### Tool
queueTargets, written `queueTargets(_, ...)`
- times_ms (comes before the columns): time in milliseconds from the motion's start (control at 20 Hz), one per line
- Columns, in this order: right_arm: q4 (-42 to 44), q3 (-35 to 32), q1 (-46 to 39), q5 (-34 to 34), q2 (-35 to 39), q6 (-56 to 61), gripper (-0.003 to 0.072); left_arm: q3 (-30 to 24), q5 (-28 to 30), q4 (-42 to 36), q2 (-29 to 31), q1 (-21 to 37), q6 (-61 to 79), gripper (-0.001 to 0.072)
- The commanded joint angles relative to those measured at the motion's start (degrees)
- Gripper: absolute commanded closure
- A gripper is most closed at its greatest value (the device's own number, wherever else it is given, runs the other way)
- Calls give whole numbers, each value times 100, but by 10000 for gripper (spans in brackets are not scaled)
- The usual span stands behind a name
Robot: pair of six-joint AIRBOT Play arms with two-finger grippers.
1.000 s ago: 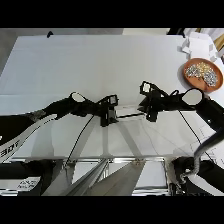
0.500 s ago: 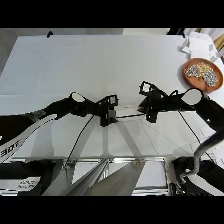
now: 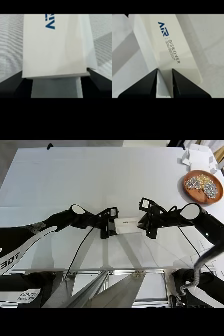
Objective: Fold the box and place the chain.
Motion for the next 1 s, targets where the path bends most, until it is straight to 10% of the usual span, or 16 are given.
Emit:
queueTargets(0, 57, -28, 0, -236, 28, 0, 509, -2, 15, -4, 2, -2, -2, 624)
queueTargets(950, 289, -31, 0, -774, 190, -17, 509, -2, 15, -4, 2, -2, -2, 624)
